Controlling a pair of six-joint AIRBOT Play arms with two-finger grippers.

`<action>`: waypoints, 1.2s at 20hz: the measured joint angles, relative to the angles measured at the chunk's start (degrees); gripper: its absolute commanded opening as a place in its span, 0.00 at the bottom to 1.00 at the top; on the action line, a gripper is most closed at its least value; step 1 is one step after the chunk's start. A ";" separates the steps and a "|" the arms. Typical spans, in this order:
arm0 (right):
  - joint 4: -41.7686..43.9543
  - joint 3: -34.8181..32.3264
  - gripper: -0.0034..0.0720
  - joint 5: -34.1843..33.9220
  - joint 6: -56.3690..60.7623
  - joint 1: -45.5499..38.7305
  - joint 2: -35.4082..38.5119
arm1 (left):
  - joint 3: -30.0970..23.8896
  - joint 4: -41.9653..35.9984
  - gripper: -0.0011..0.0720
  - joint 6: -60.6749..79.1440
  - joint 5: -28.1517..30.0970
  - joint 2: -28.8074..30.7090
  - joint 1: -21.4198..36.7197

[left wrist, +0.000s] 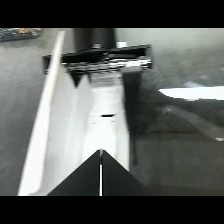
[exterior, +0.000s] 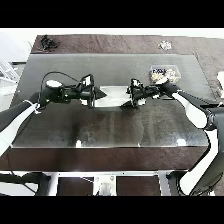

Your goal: Fold the box and place the chain.

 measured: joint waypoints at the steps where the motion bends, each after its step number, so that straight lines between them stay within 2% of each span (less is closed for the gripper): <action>1: 0.00 0.00 0.81 0.00 0.00 0.00 0.00 | 1.75 -0.07 0.04 -0.11 0.74 -1.42 -0.17; 6: 0.02 0.00 0.81 0.00 0.02 0.02 0.00 | 11.82 -0.39 0.04 -2.89 3.89 -9.73 -0.26; 9: 0.02 0.00 0.81 0.00 0.02 0.04 0.00 | 15.41 -0.09 0.04 -4.37 6.56 -12.33 -0.33; 16: 0.04 0.00 0.81 0.00 0.02 0.04 0.00 | 17.46 1.03 0.04 -6.12 11.56 -15.04 -0.33; 24: 0.02 0.00 0.81 0.00 0.02 0.04 0.00 | 17.62 2.19 0.04 -7.13 11.69 -17.68 -0.33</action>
